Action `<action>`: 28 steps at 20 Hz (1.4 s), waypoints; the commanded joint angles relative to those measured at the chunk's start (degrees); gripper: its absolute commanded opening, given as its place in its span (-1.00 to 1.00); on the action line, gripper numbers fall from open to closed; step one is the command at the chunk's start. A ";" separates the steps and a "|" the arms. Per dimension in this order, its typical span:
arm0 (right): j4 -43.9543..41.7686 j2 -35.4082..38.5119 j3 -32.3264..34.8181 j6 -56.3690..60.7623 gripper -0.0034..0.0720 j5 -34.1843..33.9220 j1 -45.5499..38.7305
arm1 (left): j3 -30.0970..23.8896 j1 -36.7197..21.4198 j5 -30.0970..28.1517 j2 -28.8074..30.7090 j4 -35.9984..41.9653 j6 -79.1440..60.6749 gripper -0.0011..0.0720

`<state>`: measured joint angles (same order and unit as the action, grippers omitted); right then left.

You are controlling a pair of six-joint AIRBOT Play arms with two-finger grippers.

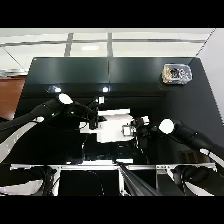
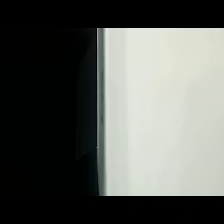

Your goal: Fold the box and place the chain.

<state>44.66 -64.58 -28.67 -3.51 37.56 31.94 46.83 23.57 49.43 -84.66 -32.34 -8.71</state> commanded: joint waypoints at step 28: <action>-21.44 -5.05 -5.68 -10.47 0.95 8.04 -9.07 | 0.76 0.09 2.03 -0.02 -3.26 -0.07 -0.91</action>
<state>26.20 -66.89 -34.30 -11.07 42.70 22.87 47.53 23.64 51.90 -84.66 -35.59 -8.84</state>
